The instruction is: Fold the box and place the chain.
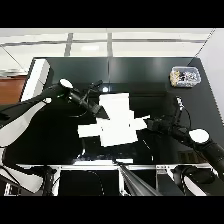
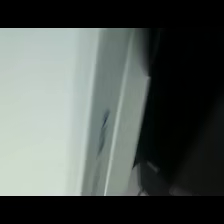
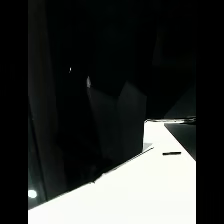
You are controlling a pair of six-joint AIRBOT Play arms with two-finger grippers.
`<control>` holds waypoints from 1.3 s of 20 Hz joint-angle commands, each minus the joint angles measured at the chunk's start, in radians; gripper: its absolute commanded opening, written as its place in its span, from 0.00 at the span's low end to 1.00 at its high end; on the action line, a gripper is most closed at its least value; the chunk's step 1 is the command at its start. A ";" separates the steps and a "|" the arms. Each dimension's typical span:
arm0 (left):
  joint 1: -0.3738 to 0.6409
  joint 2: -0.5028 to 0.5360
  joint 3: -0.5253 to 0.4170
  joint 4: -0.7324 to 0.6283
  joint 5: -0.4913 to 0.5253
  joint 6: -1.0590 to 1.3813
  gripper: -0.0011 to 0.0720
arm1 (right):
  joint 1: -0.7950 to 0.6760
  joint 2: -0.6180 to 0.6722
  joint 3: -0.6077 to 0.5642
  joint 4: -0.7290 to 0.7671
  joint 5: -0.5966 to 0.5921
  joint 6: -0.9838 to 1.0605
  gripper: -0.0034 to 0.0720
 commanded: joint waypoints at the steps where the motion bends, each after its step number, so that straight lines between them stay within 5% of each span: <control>1: 0.010 -0.002 0.003 0.021 -0.011 0.039 0.33 | 0.001 0.001 0.000 0.000 0.000 0.000 0.07; 3: 0.010 -0.002 0.004 0.021 -0.012 0.080 0.08 | 0.000 0.001 0.000 -0.004 0.001 0.000 0.09; 4: 0.010 -0.002 0.005 0.021 -0.011 0.084 0.05 | 0.000 0.001 0.000 -0.014 0.005 0.000 0.47; 5: 0.011 -0.002 0.005 0.022 -0.009 0.084 0.05 | -0.004 0.001 0.010 -0.053 0.028 0.000 0.99; 10: 0.003 0.053 -0.014 0.048 0.000 0.055 0.04 | -0.043 0.001 0.220 -0.460 0.402 -0.010 0.98; 12: -0.018 0.151 -0.116 0.033 0.113 0.117 0.04 | -0.043 0.001 0.279 -0.542 0.462 -0.056 0.98; 16: -0.047 0.323 -0.354 -0.138 0.372 0.460 0.05 | -0.018 0.001 0.285 -0.552 0.465 -0.276 0.98; 20: -0.131 0.324 -0.363 -0.010 0.491 0.953 0.04 | 0.039 0.000 0.285 -0.559 0.460 -0.454 0.98; 23: -0.192 0.318 -0.362 0.005 0.652 0.944 0.04 | 0.065 0.000 0.285 -0.642 0.456 -0.466 0.98; 26: -0.216 0.317 -0.362 0.068 0.698 0.941 0.05 | 0.090 -0.001 0.259 -0.655 0.435 -0.552 0.98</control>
